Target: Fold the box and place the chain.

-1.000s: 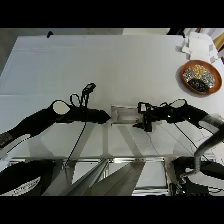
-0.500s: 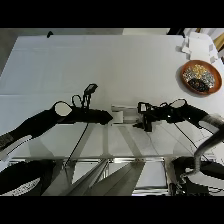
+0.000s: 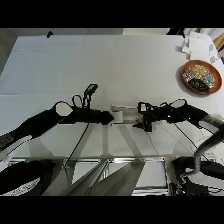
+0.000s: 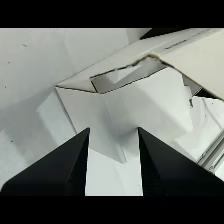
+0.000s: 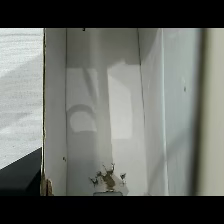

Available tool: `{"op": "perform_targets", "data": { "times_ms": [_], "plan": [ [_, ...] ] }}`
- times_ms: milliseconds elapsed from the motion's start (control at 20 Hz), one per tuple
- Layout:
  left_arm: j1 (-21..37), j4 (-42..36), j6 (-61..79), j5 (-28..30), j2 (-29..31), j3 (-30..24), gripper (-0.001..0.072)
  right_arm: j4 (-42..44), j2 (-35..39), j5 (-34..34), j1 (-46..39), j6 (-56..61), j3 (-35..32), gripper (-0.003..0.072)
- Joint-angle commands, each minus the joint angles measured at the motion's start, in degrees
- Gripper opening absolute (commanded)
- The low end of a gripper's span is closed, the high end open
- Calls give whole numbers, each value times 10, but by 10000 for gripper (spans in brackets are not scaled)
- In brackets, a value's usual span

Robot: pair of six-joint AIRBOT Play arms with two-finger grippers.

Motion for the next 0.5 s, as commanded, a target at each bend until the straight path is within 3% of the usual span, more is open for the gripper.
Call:
{"op": "perform_targets", "data": {
  "times_ms": [0, 200, 450],
  "plan": [
    [-9, 26, -47, 26, 0, 1, 345, 0, 0, 0, 0, 0, 0, 296],
    [-24, 98, -128, 29, -2, 17, 345, 0, 0, 0, 0, 0, 0, 296],
    [-46, 205, -239, -28, -32, 101, 346, 0, 0, 0, 0, 0, 0, 296]
  ]
}}
